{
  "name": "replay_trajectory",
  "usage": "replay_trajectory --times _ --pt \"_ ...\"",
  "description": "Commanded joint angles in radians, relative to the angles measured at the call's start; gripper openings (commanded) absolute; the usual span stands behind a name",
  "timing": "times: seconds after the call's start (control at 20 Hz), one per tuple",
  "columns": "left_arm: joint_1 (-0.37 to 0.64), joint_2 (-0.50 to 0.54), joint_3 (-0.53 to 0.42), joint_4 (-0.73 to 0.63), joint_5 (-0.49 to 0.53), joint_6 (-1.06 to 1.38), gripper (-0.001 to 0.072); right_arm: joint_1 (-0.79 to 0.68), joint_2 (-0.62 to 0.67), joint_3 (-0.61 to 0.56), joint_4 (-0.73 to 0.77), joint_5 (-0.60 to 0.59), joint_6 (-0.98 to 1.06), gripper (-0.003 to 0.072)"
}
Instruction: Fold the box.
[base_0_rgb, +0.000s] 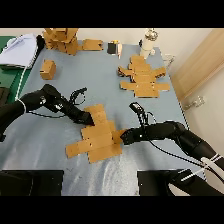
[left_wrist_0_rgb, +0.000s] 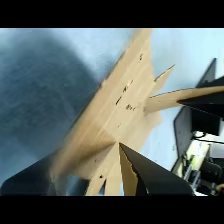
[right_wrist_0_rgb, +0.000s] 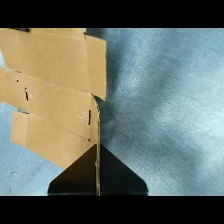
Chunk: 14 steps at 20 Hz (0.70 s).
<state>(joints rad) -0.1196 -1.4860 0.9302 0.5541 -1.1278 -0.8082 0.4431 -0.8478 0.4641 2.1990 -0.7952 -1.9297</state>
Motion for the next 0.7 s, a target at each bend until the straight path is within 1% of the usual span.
replay_trajectory --times 0.0,0.1,0.15,0.2,0.4,0.5,0.6,0.65 --pt "0.001 -0.028 0.0 -0.103 -0.068 0.103 0.0464 0.002 0.001 0.0 0.0 0.001 0.003 0.0" --pt "0.004 -0.035 0.0 -0.101 -0.087 0.116 0.0463 0.002 0.001 0.0 -0.001 0.0 0.003 0.0" --pt "0.01 -0.035 0.0 -0.103 -0.087 0.121 0.044 0.002 0.0 0.0 -0.001 0.0 0.003 0.0" --pt "0.017 -0.035 0.0 -0.104 -0.087 0.126 0.0397 0.002 0.0 0.0 -0.001 0.0 0.003 0.0" --pt "0.047 -0.035 -0.001 -0.105 -0.087 0.13 0.0396 0.002 0.0 0.0 -0.003 -0.001 0.003 0.0" --pt "0.048 -0.035 -0.001 -0.105 -0.088 0.146 0.0221 0.002 0.0 0.0 -0.003 -0.001 0.003 0.0" --pt "0.044 -0.035 -0.001 -0.106 -0.104 0.166 0.022 0.002 0.0 0.0 -0.003 0.0 0.003 0.0" --pt "0.044 -0.035 -0.001 -0.105 -0.116 0.171 0.0161 0.002 0.0 0.0 -0.003 0.001 0.003 0.0"
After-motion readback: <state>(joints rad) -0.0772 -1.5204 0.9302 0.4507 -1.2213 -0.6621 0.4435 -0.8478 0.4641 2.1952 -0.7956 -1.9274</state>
